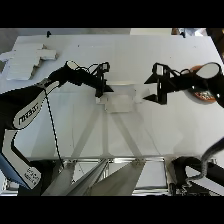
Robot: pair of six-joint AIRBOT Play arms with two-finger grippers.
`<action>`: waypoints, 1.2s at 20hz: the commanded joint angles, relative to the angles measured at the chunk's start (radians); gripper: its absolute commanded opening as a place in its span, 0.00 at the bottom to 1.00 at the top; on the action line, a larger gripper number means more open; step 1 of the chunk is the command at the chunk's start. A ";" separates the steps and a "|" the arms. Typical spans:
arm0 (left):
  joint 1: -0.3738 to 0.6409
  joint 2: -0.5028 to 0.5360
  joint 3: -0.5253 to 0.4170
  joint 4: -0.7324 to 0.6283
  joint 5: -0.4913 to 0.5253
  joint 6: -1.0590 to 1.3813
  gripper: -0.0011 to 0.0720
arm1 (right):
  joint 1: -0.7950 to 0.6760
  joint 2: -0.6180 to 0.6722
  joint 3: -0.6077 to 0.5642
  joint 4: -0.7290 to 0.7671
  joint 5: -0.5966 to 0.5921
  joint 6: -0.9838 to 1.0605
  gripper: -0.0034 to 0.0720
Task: Fold the box and place the chain.
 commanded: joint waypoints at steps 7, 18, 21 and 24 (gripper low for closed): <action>-0.001 -0.001 0.000 0.000 0.000 0.000 0.03 | 0.090 0.071 -0.321 0.114 -0.313 -0.162 0.95; -0.001 -0.001 0.000 0.000 0.000 0.000 0.03 | 0.101 -0.116 -0.324 0.299 -0.406 -0.379 0.95; -0.001 -0.001 0.000 0.000 0.000 0.000 0.03 | 0.101 -0.129 -0.324 0.315 -0.406 -0.394 0.95; -0.001 -0.001 0.000 0.000 0.000 0.000 0.03 | 0.101 -0.131 -0.324 0.318 -0.417 -0.398 0.95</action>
